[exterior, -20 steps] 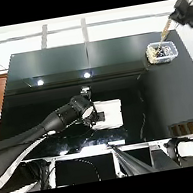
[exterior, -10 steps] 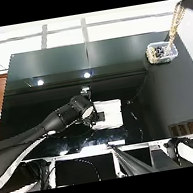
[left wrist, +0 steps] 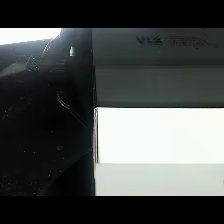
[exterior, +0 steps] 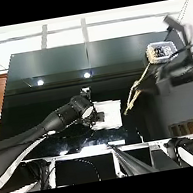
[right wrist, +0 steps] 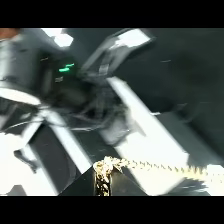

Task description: Fold the box and place the chain.

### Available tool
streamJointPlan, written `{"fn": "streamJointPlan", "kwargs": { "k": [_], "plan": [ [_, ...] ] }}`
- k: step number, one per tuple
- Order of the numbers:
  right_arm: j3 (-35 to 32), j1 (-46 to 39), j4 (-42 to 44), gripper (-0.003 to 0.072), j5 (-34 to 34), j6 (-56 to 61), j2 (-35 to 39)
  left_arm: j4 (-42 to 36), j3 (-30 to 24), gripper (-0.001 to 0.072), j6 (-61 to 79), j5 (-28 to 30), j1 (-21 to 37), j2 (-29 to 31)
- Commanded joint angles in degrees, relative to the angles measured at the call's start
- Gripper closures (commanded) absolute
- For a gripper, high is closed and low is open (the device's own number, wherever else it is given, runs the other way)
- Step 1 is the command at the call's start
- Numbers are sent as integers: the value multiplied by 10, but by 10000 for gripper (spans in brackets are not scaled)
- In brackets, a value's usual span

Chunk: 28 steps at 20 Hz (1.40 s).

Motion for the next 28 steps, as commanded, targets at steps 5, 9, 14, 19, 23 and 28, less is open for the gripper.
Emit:
{"fn": "streamJointPlan", "kwargs": {
  "k": [5, 9, 14, 19, 23, 28],
  "plan": [
    [-130, 117, 34, 674, -120, 18, 5, 0, 0, 679, 0, -1, 0, 0],
    [-166, 161, 54, 674, -229, 26, -4, 0, 0, 679, 0, -1, 0, 0],
    [-176, 171, 4, 669, -259, 71, -33, 0, 0, 679, 0, -1, 0, 0],
    [-174, 141, -26, 96, -243, 92, -34, 0, 0, 679, 0, -1, 0, 0],
    [-144, 20, -57, 96, -172, 75, -33, 0, 0, 679, 0, -1, 0, 0],
    [-159, -122, -343, 97, -407, 247, -53, 0, 0, 679, 0, -1, 0, 0]
  ]
}}
